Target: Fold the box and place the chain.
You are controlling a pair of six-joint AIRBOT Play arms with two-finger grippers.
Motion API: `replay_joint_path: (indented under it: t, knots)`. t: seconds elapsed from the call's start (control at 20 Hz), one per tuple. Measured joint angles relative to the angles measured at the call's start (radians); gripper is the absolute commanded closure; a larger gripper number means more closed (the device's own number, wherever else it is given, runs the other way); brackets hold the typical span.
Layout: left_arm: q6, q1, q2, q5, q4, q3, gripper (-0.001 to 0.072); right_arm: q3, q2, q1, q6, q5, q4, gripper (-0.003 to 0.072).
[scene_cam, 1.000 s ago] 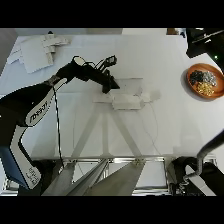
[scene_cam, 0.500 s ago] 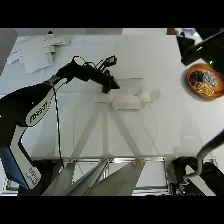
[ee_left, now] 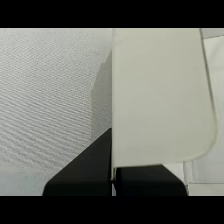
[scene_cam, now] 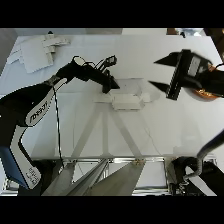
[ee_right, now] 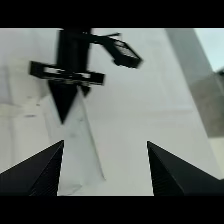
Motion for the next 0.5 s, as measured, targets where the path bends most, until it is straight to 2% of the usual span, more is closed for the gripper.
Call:
replay_joint_path:
  t: [0.2, 0.5]
  knots:
    - [0.000, 0.000, 0.000, 0.000, 0.000, 0.000, 0.0699, 0.000, 0.000, 0.014, -0.030, 0.065, -0.006, 0.0107]
    - [0.000, 0.000, 0.000, 0.000, 0.000, 0.000, 0.0699, -0.012, -0.019, 0.018, 0.034, 0.073, -0.035, 0.0107]
